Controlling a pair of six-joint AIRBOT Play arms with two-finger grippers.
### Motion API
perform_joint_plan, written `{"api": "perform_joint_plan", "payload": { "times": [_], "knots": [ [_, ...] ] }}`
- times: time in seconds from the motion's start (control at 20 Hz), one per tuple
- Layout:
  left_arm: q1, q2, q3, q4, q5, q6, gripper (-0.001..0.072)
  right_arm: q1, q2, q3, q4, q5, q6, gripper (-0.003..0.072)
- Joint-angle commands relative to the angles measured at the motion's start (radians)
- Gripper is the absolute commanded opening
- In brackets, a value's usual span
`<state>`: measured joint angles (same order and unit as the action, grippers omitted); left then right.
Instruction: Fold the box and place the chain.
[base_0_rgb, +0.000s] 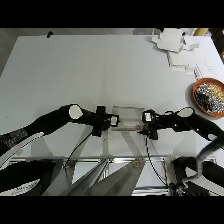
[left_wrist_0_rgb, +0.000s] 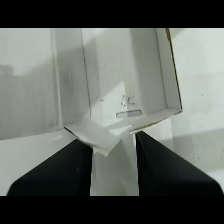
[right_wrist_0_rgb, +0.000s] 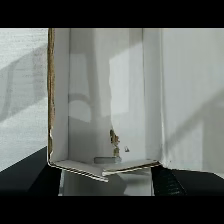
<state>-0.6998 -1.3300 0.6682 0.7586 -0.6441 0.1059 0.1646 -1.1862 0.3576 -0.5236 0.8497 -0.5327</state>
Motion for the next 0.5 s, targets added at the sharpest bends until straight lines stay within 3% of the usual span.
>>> {"api": "perform_joint_plan", "payload": {
  "times": [0.0, 0.15, 0.2, 0.25, 0.3, 0.45],
  "knots": [
    [-0.009, -0.001, 0.0, -0.05, -0.002, 0.006, 0.0266, 0.0, 0.001, 0.001, 0.0, 0.0, 0.0, 0.0398],
    [-0.009, -0.001, 0.0, -0.062, -0.002, 0.006, 0.0263, 0.0, 0.001, 0.001, 0.0, 0.0, 0.0, 0.0398],
    [-0.009, -0.001, 0.0, -0.077, -0.002, 0.006, 0.023, 0.0, 0.001, 0.001, 0.0, 0.0, 0.0, 0.0398],
    [-0.013, -0.002, 0.0, -0.092, -0.002, 0.006, 0.0151, 0.0, 0.001, 0.001, 0.0, 0.0, 0.0, 0.0398],
    [-0.018, -0.002, 0.0, -0.108, -0.002, 0.006, 0.013, 0.0, 0.001, 0.001, 0.0, 0.0, 0.0, 0.0398],
    [-0.035, -0.011, 0.0, -0.144, 0.004, 0.006, 0.013, 0.0, 0.001, 0.001, 0.0, 0.0, 0.0, 0.0398]
  ]
}}
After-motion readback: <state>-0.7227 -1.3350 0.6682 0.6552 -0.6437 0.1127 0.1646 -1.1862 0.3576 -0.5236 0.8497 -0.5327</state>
